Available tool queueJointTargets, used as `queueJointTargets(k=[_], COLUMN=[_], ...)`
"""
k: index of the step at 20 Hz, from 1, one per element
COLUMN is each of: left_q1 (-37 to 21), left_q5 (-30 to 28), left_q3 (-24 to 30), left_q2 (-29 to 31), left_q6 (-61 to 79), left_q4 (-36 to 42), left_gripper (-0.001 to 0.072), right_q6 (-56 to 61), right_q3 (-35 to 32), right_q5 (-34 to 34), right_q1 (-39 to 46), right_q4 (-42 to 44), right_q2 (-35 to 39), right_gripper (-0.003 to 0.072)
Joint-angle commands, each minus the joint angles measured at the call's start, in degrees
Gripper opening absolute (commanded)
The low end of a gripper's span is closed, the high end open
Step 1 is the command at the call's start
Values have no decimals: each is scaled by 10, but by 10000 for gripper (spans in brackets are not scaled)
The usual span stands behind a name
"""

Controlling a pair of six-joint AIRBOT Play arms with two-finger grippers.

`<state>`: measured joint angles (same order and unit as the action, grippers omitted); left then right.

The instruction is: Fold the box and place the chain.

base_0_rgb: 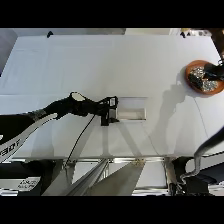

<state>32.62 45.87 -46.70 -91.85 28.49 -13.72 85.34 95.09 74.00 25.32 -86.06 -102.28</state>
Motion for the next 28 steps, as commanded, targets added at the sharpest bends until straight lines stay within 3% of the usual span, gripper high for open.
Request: queueJointTargets(k=[1,9,14,15,17,19,22,28], left_q1=[0,0,0,0,0,0,0,0], left_q5=[0,0,0,0,0,0,0,0], left_q3=[0,0,0,0,0,0,0,0], left_q2=[0,0,0,0,0,0,0,0], left_q6=[0,0,0,0,0,0,0,0], left_q4=[0,0,0,0,0,0,0,0], left_gripper=[135,135,135,135,135,135,135,135], right_q6=[-15,-49,-49,-49,-49,-54,-90,-104], right_q3=[1,1,1,1,1,1,1,1], right_q5=[3,-47,-48,-48,-41,-22,8,65], right_q1=[3,3,3,3,3,3,0,-17], right_q4=[12,56,39,40,40,40,37,68], right_q2=[-32,-54,-59,-62,-62,-53,5,191], right_gripper=[213,170,167,147,17,16,16,16])
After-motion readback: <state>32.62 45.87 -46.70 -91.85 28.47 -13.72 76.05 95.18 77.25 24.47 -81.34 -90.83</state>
